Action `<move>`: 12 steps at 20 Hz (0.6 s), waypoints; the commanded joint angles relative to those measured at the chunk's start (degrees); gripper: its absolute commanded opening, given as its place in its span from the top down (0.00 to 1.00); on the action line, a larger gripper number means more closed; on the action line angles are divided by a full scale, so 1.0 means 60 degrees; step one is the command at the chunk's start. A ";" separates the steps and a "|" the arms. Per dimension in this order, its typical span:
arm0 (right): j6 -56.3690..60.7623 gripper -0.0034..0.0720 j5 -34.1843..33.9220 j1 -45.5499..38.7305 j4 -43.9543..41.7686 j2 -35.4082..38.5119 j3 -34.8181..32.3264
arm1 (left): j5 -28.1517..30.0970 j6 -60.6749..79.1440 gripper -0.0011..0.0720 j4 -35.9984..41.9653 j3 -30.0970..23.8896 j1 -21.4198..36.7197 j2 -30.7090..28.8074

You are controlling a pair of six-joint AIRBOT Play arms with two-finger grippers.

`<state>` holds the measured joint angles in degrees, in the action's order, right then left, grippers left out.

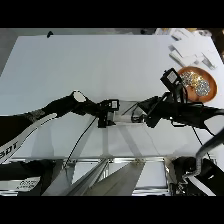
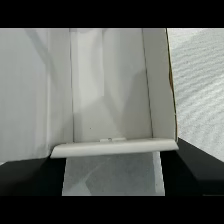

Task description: Fold the box and place the chain.

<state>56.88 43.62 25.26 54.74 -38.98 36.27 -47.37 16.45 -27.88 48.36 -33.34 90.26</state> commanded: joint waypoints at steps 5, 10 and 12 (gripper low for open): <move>-0.0131 0.93 0.0663 0.0007 0.0098 -0.1665 0.0084 | 0.0000 0.0004 0.79 -0.0004 -0.0004 0.0007 -0.0007; -0.0135 0.71 0.1177 0.0004 0.0557 -0.2495 0.0084 | 0.0004 0.0004 0.79 -0.0004 -0.0004 0.0007 -0.0007; -0.0131 0.69 0.1428 -0.0007 0.0747 -0.2375 0.0127 | 0.0004 0.0004 0.79 -0.0004 -0.0004 0.0007 -0.0007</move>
